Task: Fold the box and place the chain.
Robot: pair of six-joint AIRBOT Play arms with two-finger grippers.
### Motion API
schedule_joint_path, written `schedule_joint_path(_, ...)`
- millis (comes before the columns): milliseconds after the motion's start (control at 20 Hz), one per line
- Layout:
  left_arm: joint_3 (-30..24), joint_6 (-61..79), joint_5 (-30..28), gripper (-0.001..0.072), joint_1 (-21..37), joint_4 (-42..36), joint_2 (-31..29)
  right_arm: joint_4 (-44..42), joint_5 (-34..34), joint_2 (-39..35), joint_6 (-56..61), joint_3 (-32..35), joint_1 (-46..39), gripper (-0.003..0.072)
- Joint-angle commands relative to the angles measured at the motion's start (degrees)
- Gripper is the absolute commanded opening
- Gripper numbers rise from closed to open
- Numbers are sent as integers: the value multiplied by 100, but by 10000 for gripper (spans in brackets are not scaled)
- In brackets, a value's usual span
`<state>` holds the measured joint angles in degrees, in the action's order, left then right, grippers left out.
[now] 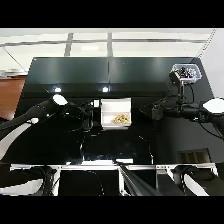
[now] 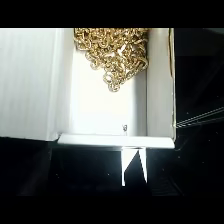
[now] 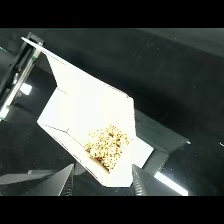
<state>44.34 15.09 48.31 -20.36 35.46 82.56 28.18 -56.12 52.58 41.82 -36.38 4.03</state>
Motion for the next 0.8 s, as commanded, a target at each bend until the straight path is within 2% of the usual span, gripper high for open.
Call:
schedule_joint_path(0,13,4,-142,711,-72,-15,13,0,-4,-2,-2,0,2,415)
schedule_joint_path(300,17,-28,-129,711,-85,-46,15,-2,-2,-2,-2,2,2,416)
schedule_joint_path(450,22,-37,177,710,-142,-48,15,-4,-2,-2,-2,28,2,415)
schedule_joint_path(750,22,-673,177,711,-140,4,15,0,-4,-2,-2,39,2,415)
